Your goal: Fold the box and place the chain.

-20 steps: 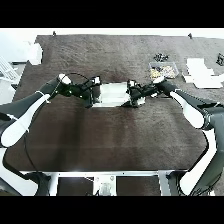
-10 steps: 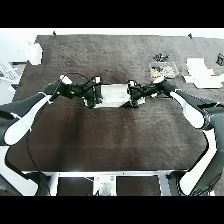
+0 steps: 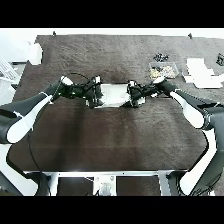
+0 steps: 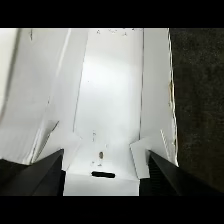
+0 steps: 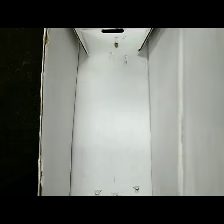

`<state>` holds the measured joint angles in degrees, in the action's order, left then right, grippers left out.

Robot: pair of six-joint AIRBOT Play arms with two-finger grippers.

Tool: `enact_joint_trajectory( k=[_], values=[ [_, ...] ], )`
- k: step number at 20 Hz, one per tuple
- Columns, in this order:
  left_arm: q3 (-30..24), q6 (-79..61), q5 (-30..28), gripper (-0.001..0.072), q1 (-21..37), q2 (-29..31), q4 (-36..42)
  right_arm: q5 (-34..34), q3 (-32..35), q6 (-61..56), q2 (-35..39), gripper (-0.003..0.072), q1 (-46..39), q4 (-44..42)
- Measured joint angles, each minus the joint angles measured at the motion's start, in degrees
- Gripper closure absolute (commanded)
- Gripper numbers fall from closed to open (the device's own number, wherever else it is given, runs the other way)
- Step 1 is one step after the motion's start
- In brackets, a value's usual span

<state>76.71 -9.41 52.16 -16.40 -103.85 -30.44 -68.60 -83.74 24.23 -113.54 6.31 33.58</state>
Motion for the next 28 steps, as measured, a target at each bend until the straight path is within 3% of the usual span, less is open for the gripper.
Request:
enact_joint_trajectory(
  k=[19,20,21,22,24,25,28],
  values=[
    [0.0,-4.2,0.0,0.0125,0.02,-0.66,4.72,-0.04,0.0,0.0,0.0,0.0095,0.0,-0.04],
    [0.0,-4.24,0.11,0.0208,0.02,-0.66,4.9,-0.07,0.0,0.0,0.0,0.0095,0.02,-0.04],
    [0.0,-4.28,0.17,0.0503,0.0,-0.66,5.05,-0.09,0.0,0.0,0.0,0.0096,0.04,-0.07],
    [0.0,-4.44,0.13,0.06,-0.02,-0.66,5.05,-0.15,0.0,0.0,0.0,0.0096,0.07,-0.13],
    [0.0,-4.5,-0.85,0.0603,-0.07,-0.66,4.87,-0.17,0.0,0.0,0.0,0.0095,0.09,-0.15],
    [0.0,-4.5,-1.38,0.0688,0.07,-0.66,4.7,-0.13,0.0,0.0,0.0,0.0095,0.09,-0.15],
    [0.02,-4.55,-1.75,0.0691,1.46,-0.59,4.22,-0.09,0.0,0.0,0.0,0.0095,0.09,-0.15]
  ],
)
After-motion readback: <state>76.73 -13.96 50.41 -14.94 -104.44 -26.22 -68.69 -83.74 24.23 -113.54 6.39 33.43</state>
